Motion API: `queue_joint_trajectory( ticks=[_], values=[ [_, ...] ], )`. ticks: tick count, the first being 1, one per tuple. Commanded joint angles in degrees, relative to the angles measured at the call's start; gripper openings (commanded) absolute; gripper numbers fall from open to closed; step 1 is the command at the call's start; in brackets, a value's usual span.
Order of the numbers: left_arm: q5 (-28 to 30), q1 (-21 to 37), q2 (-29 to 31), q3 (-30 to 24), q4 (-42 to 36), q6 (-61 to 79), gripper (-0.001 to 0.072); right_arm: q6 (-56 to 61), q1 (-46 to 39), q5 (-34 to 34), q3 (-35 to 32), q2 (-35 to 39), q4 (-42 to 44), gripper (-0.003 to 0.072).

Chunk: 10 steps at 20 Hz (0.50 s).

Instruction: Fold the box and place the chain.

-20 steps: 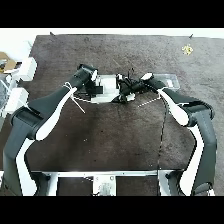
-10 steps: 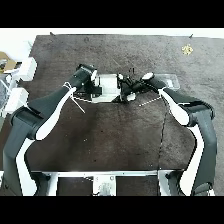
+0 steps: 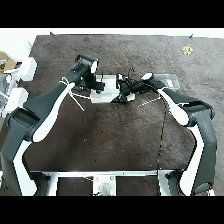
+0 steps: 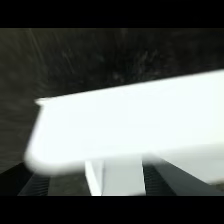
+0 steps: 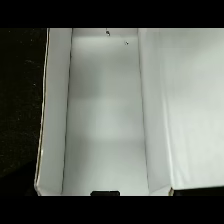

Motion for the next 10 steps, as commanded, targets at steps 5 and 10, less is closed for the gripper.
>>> queue_joint_trajectory(
  ticks=[5,10],
  values=[
    [-2.7,0.2,3.5,6.5,1.5,17.6,0.0608,0.0,0.0,0.0,0.0,0.0,0.0,0.0378],
    [4.0,4.2,6.6,5.6,-3.4,30.1,0.0608,0.0,0.0,0.0,0.0,0.0,0.0,0.0378]
  ],
)
